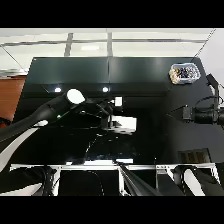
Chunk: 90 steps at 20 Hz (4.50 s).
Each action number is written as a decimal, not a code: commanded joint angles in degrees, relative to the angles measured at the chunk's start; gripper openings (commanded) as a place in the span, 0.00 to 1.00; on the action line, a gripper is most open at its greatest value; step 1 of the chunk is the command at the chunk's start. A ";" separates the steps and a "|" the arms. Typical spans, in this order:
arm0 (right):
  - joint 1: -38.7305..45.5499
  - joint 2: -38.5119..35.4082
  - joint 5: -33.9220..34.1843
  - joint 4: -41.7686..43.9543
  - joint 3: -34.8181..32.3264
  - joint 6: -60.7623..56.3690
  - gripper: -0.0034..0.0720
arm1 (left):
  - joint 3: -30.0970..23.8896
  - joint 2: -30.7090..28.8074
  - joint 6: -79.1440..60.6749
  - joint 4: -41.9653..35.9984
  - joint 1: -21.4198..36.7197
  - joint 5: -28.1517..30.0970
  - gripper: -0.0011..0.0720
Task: Fold the box and place the chain.
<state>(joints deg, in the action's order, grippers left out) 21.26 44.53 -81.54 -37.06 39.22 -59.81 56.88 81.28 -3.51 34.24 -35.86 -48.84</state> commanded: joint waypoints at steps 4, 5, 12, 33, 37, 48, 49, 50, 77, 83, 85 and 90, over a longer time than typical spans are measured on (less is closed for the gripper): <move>0.04 -0.04 0.85 -0.07 -0.20 0.07 0.06 | 3.58 5.03 5.95 -0.20 -3.19 0.76 0.99; 0.04 -0.04 0.87 -0.07 -0.20 0.11 0.06 | 3.58 5.42 5.95 -0.15 -3.21 0.72 0.99; 0.04 -0.04 1.84 -0.09 -0.20 0.74 0.06 | 3.58 6.21 6.60 0.42 -3.17 0.66 0.99; 0.04 -0.04 3.39 -0.07 -0.20 0.42 0.06 | 3.61 8.28 8.09 9.33 -4.24 -1.97 0.99; 0.04 -0.04 3.48 -0.07 -0.20 0.42 0.06 | 4.28 9.07 10.58 11.50 -5.92 2.36 0.87; 0.04 -0.04 4.00 -0.04 -0.20 -0.96 0.06 | 29.05 8.87 58.55 41.83 24.11 -6.80 0.32; 0.04 -0.04 4.22 -0.04 -0.20 -1.14 0.06 | 30.62 8.92 60.48 42.69 29.35 -6.34 0.32; 0.04 -0.04 4.66 -0.04 -0.20 -1.16 0.06 | 31.58 8.98 61.79 42.66 34.18 -5.11 0.32; -23.37 0.55 40.11 -4.50 -0.20 -2.25 0.06 | 54.75 16.28 81.90 27.80 53.11 -30.34 0.05; -25.53 1.20 40.13 -23.26 -4.02 -2.71 0.06 | 7.63 -16.68 81.13 28.30 37.79 -6.75 0.05; -25.55 1.20 41.81 -23.50 -6.27 -2.67 0.06 | -12.07 -29.29 75.93 28.30 33.51 8.61 0.05; -25.55 1.20 40.19 -22.86 -6.56 -2.69 0.06 | -30.60 -46.86 71.60 28.30 34.88 13.81 0.05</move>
<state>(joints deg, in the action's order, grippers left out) -4.16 45.69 -41.43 -58.92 33.21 -62.41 37.06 43.99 70.63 62.74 -0.64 -41.10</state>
